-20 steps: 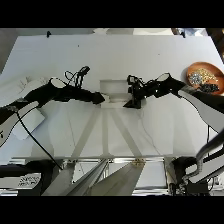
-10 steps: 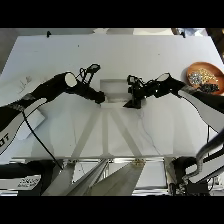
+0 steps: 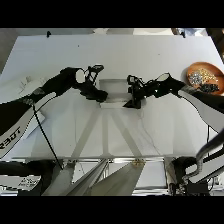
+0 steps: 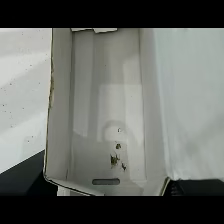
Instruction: Fold the box and place the chain.
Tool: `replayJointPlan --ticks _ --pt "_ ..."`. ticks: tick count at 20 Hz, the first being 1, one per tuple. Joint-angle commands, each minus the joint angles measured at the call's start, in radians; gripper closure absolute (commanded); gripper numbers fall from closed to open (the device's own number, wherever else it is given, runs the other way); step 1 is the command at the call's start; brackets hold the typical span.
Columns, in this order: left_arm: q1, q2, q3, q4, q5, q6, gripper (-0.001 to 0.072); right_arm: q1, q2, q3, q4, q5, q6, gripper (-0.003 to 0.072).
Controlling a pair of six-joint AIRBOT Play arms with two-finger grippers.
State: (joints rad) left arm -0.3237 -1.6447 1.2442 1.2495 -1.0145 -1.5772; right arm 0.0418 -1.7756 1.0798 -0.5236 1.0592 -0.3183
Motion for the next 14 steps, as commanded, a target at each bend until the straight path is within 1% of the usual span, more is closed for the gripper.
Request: replayJointPlan --ticks 1,6,9,11,12,13,14 --pt "-0.007 -0.005 0.048 0.009 -0.042 -0.174 0.0397 0.0 0.0 0.001 0.001 -0.001 0.0 0.0191" --pt "-0.063 -0.042 0.048 0.036 -0.092 -0.304 0.0396 0.0 0.0 0.001 0.001 -0.001 0.0 0.0191" --pt "-0.105 -0.063 0.048 0.118 -0.097 -0.387 0.0398 0.0 0.0 0.001 0.001 -0.001 0.0 0.0191" --pt "-0.113 -0.069 0.048 0.125 -0.102 -0.43 0.0537 0.0 0.0 0.001 0.001 -0.001 0.0 0.0191" --pt "-0.113 -0.068 0.048 0.123 -0.1 -0.447 0.0659 0.0 0.0 0.001 0.001 -0.001 0.0 0.0191" --pt "-0.114 -0.068 0.048 0.117 -0.101 -0.449 0.0697 0.0 0.0 0.001 0.001 -0.001 0.0 0.0191" --pt "-0.114 -0.068 0.048 0.116 -0.1 -0.448 0.0698 0.0 0.0 0.001 0.001 -0.001 0.0 0.0191"
